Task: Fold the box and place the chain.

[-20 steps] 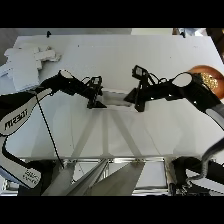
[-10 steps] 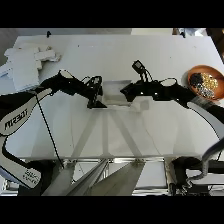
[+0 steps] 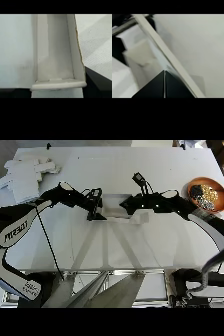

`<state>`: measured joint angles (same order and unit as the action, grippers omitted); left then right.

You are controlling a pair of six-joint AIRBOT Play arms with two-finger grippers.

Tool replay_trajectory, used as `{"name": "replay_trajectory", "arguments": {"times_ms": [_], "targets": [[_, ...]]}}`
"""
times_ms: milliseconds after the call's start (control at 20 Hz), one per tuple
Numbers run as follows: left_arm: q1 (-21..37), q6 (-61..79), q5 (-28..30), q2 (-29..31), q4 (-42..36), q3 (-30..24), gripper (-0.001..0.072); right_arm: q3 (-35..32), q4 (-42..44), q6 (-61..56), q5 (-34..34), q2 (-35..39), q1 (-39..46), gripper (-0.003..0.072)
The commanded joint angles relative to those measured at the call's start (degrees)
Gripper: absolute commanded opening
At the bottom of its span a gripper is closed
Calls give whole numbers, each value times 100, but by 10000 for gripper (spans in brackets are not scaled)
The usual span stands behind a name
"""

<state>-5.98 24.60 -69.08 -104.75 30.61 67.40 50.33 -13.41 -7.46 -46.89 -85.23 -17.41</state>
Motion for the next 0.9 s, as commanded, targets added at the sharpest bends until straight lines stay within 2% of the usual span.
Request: {"name": "replay_trajectory", "arguments": {"times_ms": [0, 200, 450, 650, 750, 800, 850], "targets": [[2, -22, 7, -2, -15, 0, 505, 4, -33, 44, -654, 247, 11, 8], [2, -22, 4, -2, -15, 0, 505, 4, -302, 42, -905, 831, 11, 7], [4, -22, 4, -2, -15, 0, 505, 4, -1329, -24, -1187, 1606, 63, 7], [4, -22, 4, -2, -15, 0, 505, 2, -2647, -608, -2170, 1853, 380, 7], [4, -22, 4, -2, -15, 0, 505, -17, -3602, -739, -2205, 1849, 525, 11], [4, -22, 4, -2, -15, 0, 505, -42, -3934, -737, -2044, 1847, 573, 91], [4, -22, 4, -2, -15, 0, 505, -70, -4107, -732, -1740, 1829, 603, 252]]}}
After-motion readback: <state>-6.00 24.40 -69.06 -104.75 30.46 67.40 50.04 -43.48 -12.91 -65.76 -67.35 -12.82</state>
